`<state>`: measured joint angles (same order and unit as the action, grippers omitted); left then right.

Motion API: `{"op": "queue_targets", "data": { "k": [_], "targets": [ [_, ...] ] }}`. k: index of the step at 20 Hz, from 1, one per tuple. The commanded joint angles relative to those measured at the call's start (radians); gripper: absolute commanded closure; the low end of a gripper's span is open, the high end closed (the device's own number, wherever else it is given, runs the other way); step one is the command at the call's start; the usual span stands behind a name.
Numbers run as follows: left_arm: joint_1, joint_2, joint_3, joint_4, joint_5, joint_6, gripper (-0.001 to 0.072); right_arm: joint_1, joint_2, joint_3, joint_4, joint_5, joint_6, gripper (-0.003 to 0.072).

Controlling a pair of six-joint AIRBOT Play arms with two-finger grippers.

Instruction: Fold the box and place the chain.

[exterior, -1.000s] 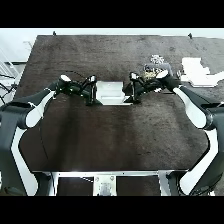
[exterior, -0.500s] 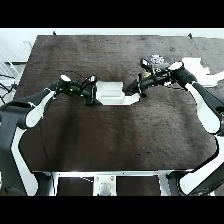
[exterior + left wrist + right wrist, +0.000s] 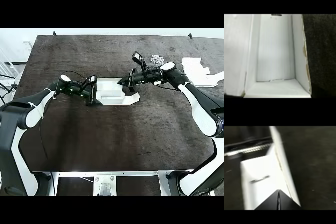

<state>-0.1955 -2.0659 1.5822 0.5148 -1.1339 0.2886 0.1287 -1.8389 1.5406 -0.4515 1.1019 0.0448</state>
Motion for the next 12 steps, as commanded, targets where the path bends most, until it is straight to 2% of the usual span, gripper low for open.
{"op": "queue_targets", "data": {
  "k": [1, 8, 12],
  "targets": [
    [0.001, -0.001, 0.0, 0.0, 0.0, 0.0, 0.0262, 0.007, -0.015, 0.0, 0.006, -0.169, 0.075, 0.0673],
    [0.001, -0.001, 0.0, 0.0, 0.001, 0.0, 0.0262, 0.007, -0.12, -0.001, -0.036, -0.148, 0.151, 0.0673],
    [0.001, -0.001, 0.0, 0.0, 0.0, 0.0, 0.0262, 0.007, -0.13, 0.001, -0.042, -0.134, 0.173, 0.0673]
  ]
}}
